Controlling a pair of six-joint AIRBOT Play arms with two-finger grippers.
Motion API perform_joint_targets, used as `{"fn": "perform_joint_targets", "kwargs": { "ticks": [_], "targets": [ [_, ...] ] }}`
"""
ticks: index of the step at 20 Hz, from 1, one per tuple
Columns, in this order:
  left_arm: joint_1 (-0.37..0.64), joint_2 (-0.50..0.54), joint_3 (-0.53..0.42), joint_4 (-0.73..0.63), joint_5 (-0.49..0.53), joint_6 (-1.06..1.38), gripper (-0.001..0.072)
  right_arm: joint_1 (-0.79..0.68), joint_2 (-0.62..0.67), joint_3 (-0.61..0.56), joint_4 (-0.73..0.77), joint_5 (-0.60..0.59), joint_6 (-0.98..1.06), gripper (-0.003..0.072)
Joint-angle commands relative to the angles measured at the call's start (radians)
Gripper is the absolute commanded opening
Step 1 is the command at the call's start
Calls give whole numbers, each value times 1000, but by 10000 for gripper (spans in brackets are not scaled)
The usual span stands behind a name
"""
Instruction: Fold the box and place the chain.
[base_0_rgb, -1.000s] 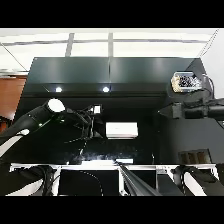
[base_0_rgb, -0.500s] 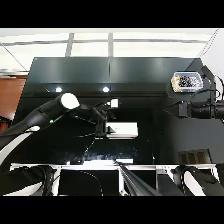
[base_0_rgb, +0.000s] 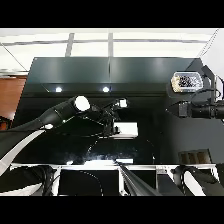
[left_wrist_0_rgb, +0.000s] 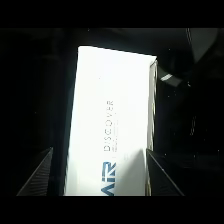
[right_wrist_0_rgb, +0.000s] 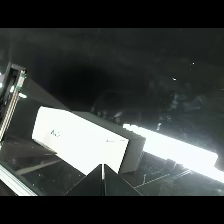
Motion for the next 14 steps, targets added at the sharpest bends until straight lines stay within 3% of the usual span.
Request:
{"fn": "perform_joint_targets", "kwargs": {
  "ticks": [1,14],
  "targets": [
    [-4,-5,2,-12,-2,-19,708,0,1,0,0,-10,-1,17],
    [-36,-7,2,-10,10,-32,708,0,1,0,0,-17,-27,17]
  ]
}}
